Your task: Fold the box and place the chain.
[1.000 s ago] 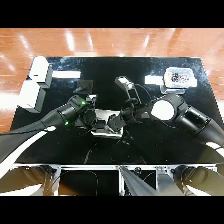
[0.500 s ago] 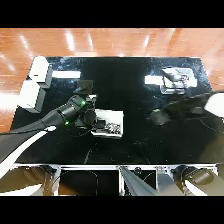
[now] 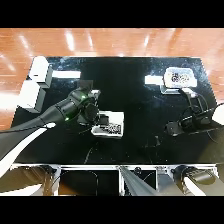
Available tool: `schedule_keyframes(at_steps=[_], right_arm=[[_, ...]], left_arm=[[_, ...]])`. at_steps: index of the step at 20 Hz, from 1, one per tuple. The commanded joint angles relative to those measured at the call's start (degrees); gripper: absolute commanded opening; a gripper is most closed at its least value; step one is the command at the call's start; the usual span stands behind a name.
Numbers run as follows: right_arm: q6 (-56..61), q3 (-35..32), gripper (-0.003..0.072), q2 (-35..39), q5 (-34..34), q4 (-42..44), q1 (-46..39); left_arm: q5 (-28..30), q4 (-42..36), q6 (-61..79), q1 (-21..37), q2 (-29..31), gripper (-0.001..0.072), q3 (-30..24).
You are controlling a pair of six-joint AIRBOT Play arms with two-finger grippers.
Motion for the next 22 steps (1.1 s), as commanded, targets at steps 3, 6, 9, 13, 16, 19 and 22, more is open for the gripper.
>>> schedule_keyframes(at_steps=[3,6,9,13,16,19,22], right_arm=[[0.02,-3.82,0.0612,0.22,-2.93,7.41,-0.5],[-0.22,-3.82,0.0613,0.2,-2.71,8.7,-0.5],[-0.17,-3.78,0.0613,0.2,-2.62,8.94,-0.52],[2.91,-0.5,0.0613,-0.33,-5.42,9.6,-0.5],[1.62,7.19,0.072,-5.62,-7.96,9.79,-0.5],[-6.03,17.27,0.072,-15.17,-13.14,18.43,-0.5],[-7.04,29.49,0.072,-28.76,-15.58,21.99,1.88]], left_arm=[[10.12,0.74,5.29,0.15,2.12,0.0628,5.66],[18.49,2.34,13.57,1.57,6.84,0.0617,5.55],[22.36,5.42,20.63,6.54,14.75,0.0617,1.73],[20.48,-0.55,30.93,25.51,28.63,0.0617,-12.35],[15.37,-14.49,39.69,39.78,37.9,0.0618,-22.67],[11.1,-19.08,42.4,42.71,42.47,0.0619,-27.8],[7.67,-19.32,42.45,40.11,42.25,0.0619,-28.15]])
